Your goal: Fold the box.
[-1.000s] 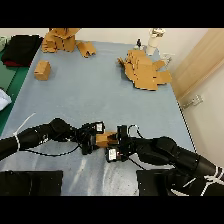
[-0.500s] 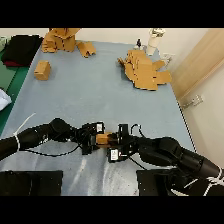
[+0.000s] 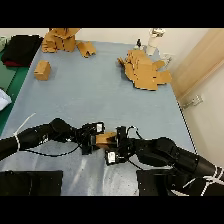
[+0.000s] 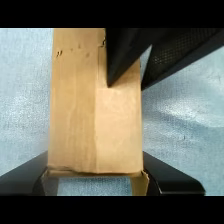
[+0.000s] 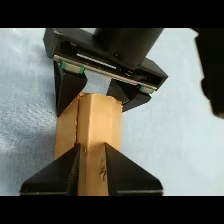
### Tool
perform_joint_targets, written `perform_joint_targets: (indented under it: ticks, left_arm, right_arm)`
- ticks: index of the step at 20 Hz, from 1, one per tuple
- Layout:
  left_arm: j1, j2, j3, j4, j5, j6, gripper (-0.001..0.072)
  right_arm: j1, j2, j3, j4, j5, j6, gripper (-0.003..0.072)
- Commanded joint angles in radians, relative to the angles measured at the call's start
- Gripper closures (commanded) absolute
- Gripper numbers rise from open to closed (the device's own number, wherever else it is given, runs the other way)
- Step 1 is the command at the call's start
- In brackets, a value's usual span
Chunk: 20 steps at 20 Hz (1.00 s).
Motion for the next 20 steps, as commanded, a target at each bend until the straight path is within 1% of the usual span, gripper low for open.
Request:
perform_joint_targets:
  ticks: [1,3,8,9,10,11,12,13,14,15,16,17,18,19,20]
  left_arm:
    - [0.0,0.0,0.0,0.0,0.001,0.0,0.0288]
    - [0.0,0.0,0.0,0.0,0.001,0.0,0.0288]
    - [0.0,0.0,0.0,0.0,0.002,0.0,0.0288]
    - [0.0,0.0,0.0,0.0,0.002,0.0,0.0288]
    - [0.0,0.0,0.0,0.0,0.001,0.0,0.0288]
    - [0.0,0.0,0.0,0.0,0.001,0.0,0.0288]
    - [0.0,0.0,0.0,0.0,0.001,0.0,0.0288]
    - [0.0,0.0,0.0,0.0,0.001,0.0,0.0288]
    - [0.0,0.0,0.0,0.0,0.001,0.0,0.0288]
    - [0.0,0.0,0.0,0.0,0.001,0.0,0.0288]
    - [0.0,0.0,0.0,0.0,0.001,0.0,0.0288]
    - [0.0,0.0,0.0,0.0,0.001,0.0,0.0288]
    - [0.0,0.0,0.0,0.0,0.001,0.0,0.0288]
    - [0.0,0.0,0.0,0.0,0.001,0.0,0.0288]
    - [0.0,0.0,0.0,0.0,0.001,0.0,0.0288]
  right_arm:
    - [0.008,-0.004,-0.001,0.034,-0.024,0.002,0.0461]
    - [0.007,-0.004,-0.001,0.041,-0.063,0.002,0.0461]
    - [0.006,0.03,0.027,0.032,-0.06,0.01,0.046]
    - [0.006,0.043,0.035,0.025,-0.06,0.039,0.046]
    - [0.006,0.062,0.043,0.021,-0.062,0.112,0.0461]
    - [0.006,0.085,0.053,0.022,-0.084,0.246,0.0461]
    - [0.006,0.112,0.064,0.023,-0.128,0.435,0.0462]
    - [0.006,0.137,0.075,0.022,-0.186,0.66,0.0481]
    - [0.006,0.159,0.078,0.022,-0.241,0.917,0.0635]
    - [0.0,0.176,0.074,0.023,-0.282,1.146,0.0682]
    - [-0.006,0.184,0.065,0.044,-0.325,1.329,0.0683]
    - [-0.006,0.184,0.049,0.085,-0.345,1.432,0.0683]
    - [-0.006,0.183,0.024,0.14,-0.336,1.486,0.0684]
    - [-0.006,0.182,-0.012,0.206,-0.293,1.518,0.0684]
    - [-0.006,0.177,-0.058,0.278,-0.217,1.544,0.0684]
